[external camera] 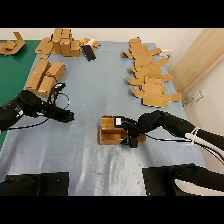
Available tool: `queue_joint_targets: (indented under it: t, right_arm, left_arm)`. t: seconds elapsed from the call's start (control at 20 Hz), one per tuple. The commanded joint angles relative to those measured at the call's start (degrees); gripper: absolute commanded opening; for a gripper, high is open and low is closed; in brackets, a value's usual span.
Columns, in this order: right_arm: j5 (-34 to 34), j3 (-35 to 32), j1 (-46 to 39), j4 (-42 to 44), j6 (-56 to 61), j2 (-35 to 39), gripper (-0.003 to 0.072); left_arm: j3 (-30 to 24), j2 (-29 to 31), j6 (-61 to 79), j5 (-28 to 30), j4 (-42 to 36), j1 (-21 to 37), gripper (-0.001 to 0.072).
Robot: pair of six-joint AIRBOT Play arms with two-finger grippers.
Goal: Fold the box.
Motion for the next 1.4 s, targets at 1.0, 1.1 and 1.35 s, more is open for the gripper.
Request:
queue_joint_targets:
  t: [1.0,1.1,1.35]
  right_arm:
    - [-0.11,0.0,0.07,0.02,0.0,0.02,0.0433]
    - [-0.11,0.0,0.07,0.02,0.0,0.02,0.0433]
    - [-0.11,0.0,0.07,0.0,0.0,0.02,0.0434]
  left_arm:
    - [-11.85,2.32,54.18,17.33,-5.29,-23.06,0.0695]
    - [-11.78,2.32,48.83,21.07,-6.84,-23.08,0.0695]
    - [-11.63,4.11,65.09,-1.51,-14.75,-14.91,0.0695]
